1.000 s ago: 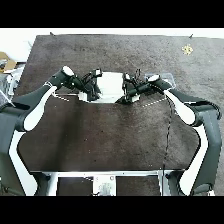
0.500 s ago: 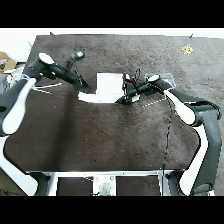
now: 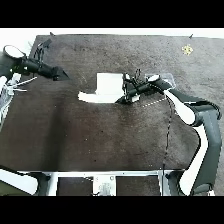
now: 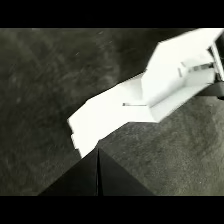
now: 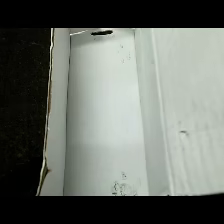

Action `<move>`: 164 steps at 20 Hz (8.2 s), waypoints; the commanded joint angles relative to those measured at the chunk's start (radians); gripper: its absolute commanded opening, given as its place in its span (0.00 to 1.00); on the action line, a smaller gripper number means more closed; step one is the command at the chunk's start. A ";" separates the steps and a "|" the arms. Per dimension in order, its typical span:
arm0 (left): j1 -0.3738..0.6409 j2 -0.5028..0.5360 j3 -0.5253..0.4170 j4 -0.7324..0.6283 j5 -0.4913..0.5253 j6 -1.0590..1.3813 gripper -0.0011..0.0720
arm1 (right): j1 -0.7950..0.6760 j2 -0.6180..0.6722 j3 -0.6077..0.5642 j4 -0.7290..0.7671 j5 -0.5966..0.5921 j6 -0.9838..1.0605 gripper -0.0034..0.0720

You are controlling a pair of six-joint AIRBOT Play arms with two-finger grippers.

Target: Fold the box and place the chain.

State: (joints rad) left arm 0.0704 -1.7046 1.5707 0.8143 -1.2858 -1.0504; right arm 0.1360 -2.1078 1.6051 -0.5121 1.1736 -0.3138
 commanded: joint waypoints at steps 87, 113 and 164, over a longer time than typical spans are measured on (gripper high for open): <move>-0.625 -0.407 0.440 0.847 -0.058 -0.973 0.03 | 0.000 0.000 0.000 0.000 0.000 0.000 0.54; -0.576 -0.146 0.520 0.752 -0.008 -0.305 0.67 | 0.000 0.000 0.000 0.000 0.000 0.000 0.54; -0.201 -0.378 0.056 -0.403 -0.011 1.448 0.97 | 0.000 0.000 0.000 0.000 0.000 0.000 0.54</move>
State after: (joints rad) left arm -0.1211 -2.0808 1.6272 0.4198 -1.3037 0.3855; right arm 0.1360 -2.1082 1.6051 -0.5125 1.1740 -0.3141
